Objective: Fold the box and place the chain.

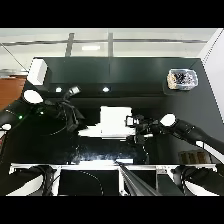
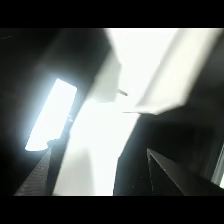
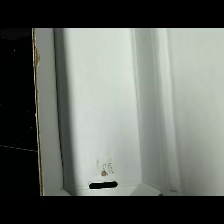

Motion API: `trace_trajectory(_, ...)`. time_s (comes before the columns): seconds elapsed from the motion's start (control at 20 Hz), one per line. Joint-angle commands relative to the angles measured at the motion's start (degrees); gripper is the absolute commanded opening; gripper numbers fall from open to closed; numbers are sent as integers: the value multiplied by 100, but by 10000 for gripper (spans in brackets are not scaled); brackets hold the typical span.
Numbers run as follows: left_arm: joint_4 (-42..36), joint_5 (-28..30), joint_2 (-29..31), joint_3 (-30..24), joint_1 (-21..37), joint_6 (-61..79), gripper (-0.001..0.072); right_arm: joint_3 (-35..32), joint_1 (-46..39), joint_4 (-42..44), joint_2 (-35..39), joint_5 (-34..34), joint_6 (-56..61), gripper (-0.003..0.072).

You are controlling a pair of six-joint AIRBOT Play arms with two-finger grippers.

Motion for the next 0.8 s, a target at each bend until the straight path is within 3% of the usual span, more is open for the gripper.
trace_trajectory(0.0, 260, 817, 9, -164, -828, 1276, 675, -2, 0, 0, -2, 4, 0, 473)
trace_trajectory(0.1, 544, 1589, -11, -323, -1261, 1340, 675, -2, 0, 0, -2, 2, 0, 473)
trace_trajectory(0.15, 564, 1672, -63, -369, -1335, 1325, 675, -2, 0, 0, -2, 2, 0, 473)
trace_trajectory(0.25, 214, 1567, -173, -417, -1316, 1259, 674, -2, 0, 0, -2, 2, 0, 473)
trace_trajectory(0.35, -210, 1624, -216, -459, -1309, 1318, 536, -2, 0, 0, -2, 2, 0, 473)
trace_trajectory(0.45, -577, 1773, -221, -564, -1309, 1484, 535, -2, 0, 2, -2, 2, 0, 473)
trace_trajectory(0.65, -595, 1628, -227, -704, -1309, 1488, 531, -2, 0, 2, -2, 0, 0, 473)
trace_trajectory(0.75, -708, 1687, -227, -704, -1309, 1497, 430, -2, 0, 2, -2, 2, 0, 473)
